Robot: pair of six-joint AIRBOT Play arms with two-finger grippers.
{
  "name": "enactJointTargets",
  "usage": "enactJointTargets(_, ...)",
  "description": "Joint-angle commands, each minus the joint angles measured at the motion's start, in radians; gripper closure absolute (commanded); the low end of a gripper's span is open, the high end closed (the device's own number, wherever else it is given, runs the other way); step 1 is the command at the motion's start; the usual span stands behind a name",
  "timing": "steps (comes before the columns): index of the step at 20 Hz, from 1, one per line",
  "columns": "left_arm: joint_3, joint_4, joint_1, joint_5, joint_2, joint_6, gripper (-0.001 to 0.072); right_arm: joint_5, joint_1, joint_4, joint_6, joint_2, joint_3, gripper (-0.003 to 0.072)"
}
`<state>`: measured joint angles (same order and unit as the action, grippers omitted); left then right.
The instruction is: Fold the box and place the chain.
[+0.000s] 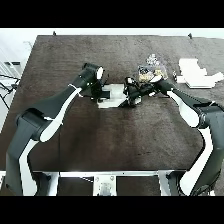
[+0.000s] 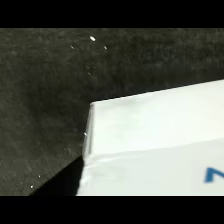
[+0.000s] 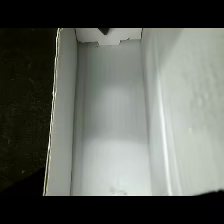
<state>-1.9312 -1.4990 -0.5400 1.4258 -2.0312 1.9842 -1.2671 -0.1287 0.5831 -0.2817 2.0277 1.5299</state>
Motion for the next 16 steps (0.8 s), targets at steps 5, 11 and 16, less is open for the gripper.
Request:
enactJointTargets(5,0.000,-0.001,0.001,0.000,-0.001,-0.039,0.0689,0.002,0.002,0.002,0.000,0.000,0.000,0.0103)
enactJointTargets(11,-0.001,-0.002,0.001,-0.004,0.000,-0.026,0.0427,0.002,0.002,0.002,0.000,0.000,0.000,0.0103)
enactJointTargets(16,-0.012,-0.002,0.001,0.007,0.012,-0.029,0.0391,0.002,0.002,0.002,0.000,0.000,0.000,0.0103)
